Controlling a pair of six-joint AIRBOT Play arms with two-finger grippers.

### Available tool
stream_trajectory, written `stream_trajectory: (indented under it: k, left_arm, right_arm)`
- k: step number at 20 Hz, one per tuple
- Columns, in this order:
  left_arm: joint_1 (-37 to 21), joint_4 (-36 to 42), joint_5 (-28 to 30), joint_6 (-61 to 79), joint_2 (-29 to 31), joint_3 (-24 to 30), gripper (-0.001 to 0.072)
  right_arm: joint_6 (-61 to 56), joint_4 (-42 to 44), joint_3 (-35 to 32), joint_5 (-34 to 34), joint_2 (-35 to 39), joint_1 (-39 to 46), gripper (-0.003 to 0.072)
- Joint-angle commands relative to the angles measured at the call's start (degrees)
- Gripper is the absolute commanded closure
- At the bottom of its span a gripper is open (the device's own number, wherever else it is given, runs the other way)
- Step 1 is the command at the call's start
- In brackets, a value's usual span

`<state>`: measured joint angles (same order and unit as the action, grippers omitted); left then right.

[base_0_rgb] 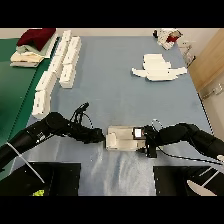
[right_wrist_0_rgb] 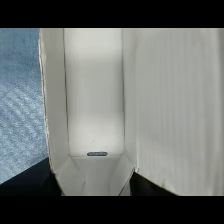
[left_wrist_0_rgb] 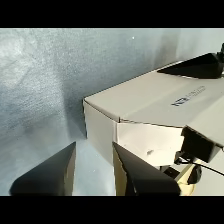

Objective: Fold the box.

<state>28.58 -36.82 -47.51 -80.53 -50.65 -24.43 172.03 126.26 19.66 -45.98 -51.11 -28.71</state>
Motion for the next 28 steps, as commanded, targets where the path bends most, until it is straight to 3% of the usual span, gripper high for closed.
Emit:
stream_trajectory:
  k: [1,7,9,15,18,20,24,28]
  left_arm:
    - [-1.14,-0.72,-1.97,0.07,0.02,-1.29,0.0362]
    - [-2.08,0.92,-5.57,2.69,-0.13,-2.29,0.0362]
    - [0.02,4.79,-3.76,7.39,-0.42,-2.29,0.0362]
    - [8.63,1.18,6.27,2.38,-4.37,-2.73,0.0361]
    - [11.39,-5.11,8.44,-6.56,-5.29,-5.53,0.0362]
    - [13.81,-13.4,8.9,-16.79,-5.29,-8.33,0.0362]
    - [21.03,-29.11,6.43,-37.31,-7.39,-12.9,0.0362]
    - [28.06,-35.93,2.47,-51.23,-12.66,-17.03,0.0362]
  right_arm:
    - [-0.02,0.0,0.02,0.02,0.0,0.02,0.0172]
    - [-0.02,0.0,0.02,0.02,0.0,0.02,0.0172]
    - [-0.02,0.0,0.02,0.02,0.0,0.02,0.0172]
    - [-0.02,0.0,0.02,0.04,0.0,0.02,0.0172]
    - [-0.02,0.0,0.02,0.02,0.0,0.02,0.0173]
    - [-0.02,0.0,0.02,0.02,0.0,0.02,0.0173]
    - [-0.02,0.0,0.02,0.04,0.0,0.02,0.0172]
    - [-0.02,0.0,0.02,0.02,0.0,0.02,0.0172]
